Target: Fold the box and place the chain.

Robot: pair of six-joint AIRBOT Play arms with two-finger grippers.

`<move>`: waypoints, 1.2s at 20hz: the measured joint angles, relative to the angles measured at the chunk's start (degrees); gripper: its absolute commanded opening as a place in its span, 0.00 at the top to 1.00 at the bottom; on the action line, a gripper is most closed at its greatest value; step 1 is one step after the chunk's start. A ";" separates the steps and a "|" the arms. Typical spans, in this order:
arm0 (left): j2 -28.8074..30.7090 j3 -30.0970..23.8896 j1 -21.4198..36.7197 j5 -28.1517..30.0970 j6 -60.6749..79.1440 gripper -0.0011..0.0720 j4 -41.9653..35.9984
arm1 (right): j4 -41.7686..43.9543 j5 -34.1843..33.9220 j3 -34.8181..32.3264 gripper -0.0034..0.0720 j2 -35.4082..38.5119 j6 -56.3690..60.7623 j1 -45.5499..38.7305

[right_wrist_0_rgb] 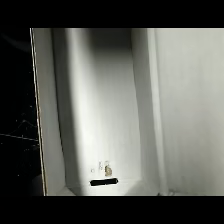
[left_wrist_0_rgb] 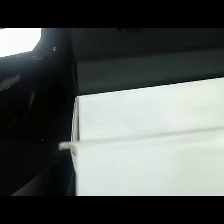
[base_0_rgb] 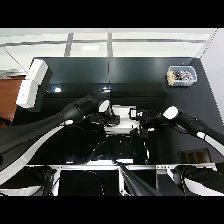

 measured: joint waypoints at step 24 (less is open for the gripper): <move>-1.70 0.42 -0.28 0.44 -2.67 0.83 2.45 | 0.07 0.00 0.00 0.92 0.00 0.07 0.00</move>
